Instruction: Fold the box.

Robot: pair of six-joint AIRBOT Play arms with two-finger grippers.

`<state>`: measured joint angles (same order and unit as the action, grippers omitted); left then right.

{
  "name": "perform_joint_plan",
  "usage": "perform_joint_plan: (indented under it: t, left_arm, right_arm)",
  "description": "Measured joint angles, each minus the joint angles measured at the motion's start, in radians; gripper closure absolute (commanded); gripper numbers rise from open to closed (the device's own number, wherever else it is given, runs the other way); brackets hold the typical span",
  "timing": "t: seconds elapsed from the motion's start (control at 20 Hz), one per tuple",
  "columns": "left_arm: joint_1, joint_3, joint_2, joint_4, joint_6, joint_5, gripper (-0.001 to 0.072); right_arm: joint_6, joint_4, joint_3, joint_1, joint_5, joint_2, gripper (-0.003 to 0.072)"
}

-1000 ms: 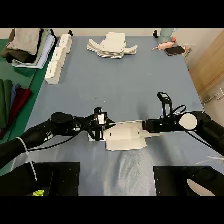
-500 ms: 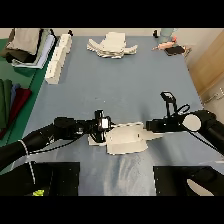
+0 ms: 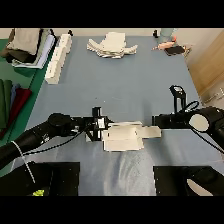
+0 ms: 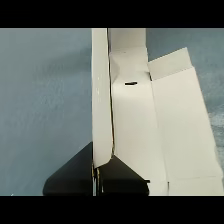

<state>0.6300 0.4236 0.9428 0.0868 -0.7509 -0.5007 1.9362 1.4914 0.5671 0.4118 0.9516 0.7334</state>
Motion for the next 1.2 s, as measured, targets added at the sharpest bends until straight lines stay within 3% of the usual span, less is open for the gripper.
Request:
perform_joint_plan:
  t: [0.2,0.6,1.2]
  left_arm:
    - [0.023,-0.019,-0.007,0.017,0.002,0.002,0.0701]
    - [0.076,-0.053,0.007,-0.077,-0.034,0.084,0.0699]
    - [0.062,-0.045,0.029,-0.084,0.034,-0.008,0.0698]
  right_arm:
    - [0.008,0.009,0.002,0.0,-0.036,0.002,0.0685]
    - [0.011,0.0,0.002,0.0,-0.052,0.003,0.0685]
    - [0.008,-0.045,0.002,0.0,-0.051,0.003,0.0685]
